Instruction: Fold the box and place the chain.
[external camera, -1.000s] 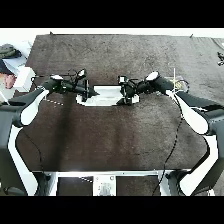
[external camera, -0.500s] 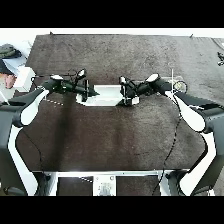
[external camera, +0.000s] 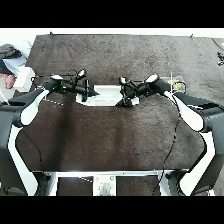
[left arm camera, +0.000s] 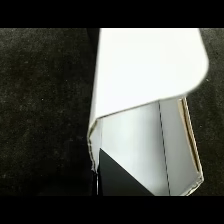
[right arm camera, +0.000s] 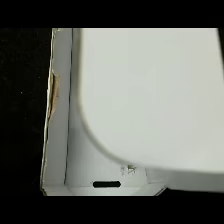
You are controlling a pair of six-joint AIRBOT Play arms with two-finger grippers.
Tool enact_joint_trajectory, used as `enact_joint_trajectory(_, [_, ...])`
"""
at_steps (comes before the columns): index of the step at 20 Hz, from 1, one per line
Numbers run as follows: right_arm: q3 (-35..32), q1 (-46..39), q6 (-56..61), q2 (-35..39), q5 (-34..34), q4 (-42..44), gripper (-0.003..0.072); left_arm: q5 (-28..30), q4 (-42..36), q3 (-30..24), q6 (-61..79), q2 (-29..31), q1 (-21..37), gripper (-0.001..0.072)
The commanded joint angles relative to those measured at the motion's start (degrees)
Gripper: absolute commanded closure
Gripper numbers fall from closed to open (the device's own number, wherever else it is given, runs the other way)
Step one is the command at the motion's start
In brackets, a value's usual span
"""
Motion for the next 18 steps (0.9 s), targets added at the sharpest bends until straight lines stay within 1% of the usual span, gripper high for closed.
enact_joint_trajectory(1, [0.1, 0.1, -0.1, -0.2, -0.1, 0.3, 0.0131, 0.0, 0.0, 0.0, 0.0, 0.0, 0.0, 0.0697])
enact_joint_trajectory(12, [0.2, 0.1, -0.1, -1.6, -0.5, 1.5, 0.0133, 0.0, 0.0, 0.0, 0.0, 0.0, 0.0, 0.0697])
enact_joint_trajectory(13, [0.2, 0.1, -0.1, -1.7, -0.8, 1.5, 0.0148, 0.0, 0.0, 0.0, 0.0, 0.0, 0.0, 0.0698])
enact_joint_trajectory(16, [0.2, 0.1, -0.5, -1.7, -1.0, 1.6, 0.0153, 0.0, 0.0, 0.0, 0.0, 0.0, 0.0, 0.0697])
enact_joint_trajectory(17, [0.2, 0.1, -0.5, -1.8, -1.0, 1.5, 0.0201, 0.0, 0.0, 0.0, 0.0, 0.0, 0.0, 0.0697])
enact_joint_trajectory(18, [0.2, 0.1, -0.5, -1.8, -1.0, 1.5, 0.0201, 0.0, 0.0, 0.0, 0.0, 0.0, 0.0, 0.0698])
